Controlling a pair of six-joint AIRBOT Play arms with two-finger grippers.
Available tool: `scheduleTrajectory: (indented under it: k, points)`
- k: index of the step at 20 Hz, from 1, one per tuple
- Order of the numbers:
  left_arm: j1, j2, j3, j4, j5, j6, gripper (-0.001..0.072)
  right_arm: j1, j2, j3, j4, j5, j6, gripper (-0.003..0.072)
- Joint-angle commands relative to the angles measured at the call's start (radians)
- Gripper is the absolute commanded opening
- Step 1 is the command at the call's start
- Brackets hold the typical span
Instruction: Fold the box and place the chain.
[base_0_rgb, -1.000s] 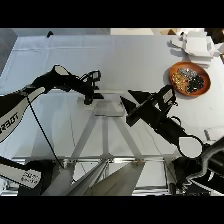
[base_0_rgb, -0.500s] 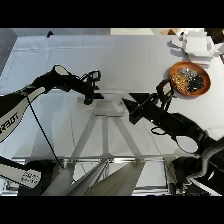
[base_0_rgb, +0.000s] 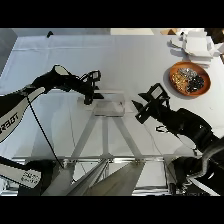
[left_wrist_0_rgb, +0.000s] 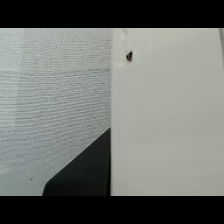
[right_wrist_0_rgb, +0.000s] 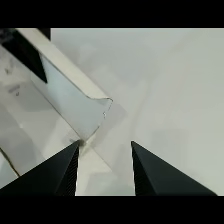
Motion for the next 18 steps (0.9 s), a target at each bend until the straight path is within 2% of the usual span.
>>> scheduleTrajectory:
  k: [1,4,9,10,11,12,17,18]
  points:
    - [0.0,0.0,0.0,0.0,0.0,0.0,0.0011,-0.024,-0.001,0.001,0.026,0.033,-0.224,0.0335]
    - [0.0,0.0,0.0,0.0,0.0,0.0,0.0011,-0.106,-0.004,0.001,0.216,0.177,-0.444,0.0316]
    - [0.0,0.0,0.0,0.0,0.0,0.0,0.0011,-0.256,-0.082,0.056,0.784,0.535,-1.094,0.0321]
    - [0.0,0.0,0.0,0.0,0.0,0.0,0.0011,-0.285,-0.119,0.074,0.87,0.595,-1.195,0.0382]
    - [0.0,0.0,0.0,0.0,0.0,0.0,0.0011,-0.308,-0.161,0.083,0.945,0.615,-1.283,0.0508]
    - [0.0,0.0,0.0,0.0,0.0,0.0,0.0011,-0.32,-0.2,0.084,0.997,0.614,-1.343,0.0558]
    - [0.0,0.0,0.0,0.0,0.0,0.0,0.0011,-0.319,-0.365,0.083,1.022,0.601,-1.517,0.0615]
    - [0.0,0.0,0.0,0.0,0.0,0.0,0.0011,-0.308,-0.377,0.082,1.022,0.577,-1.552,0.0648]
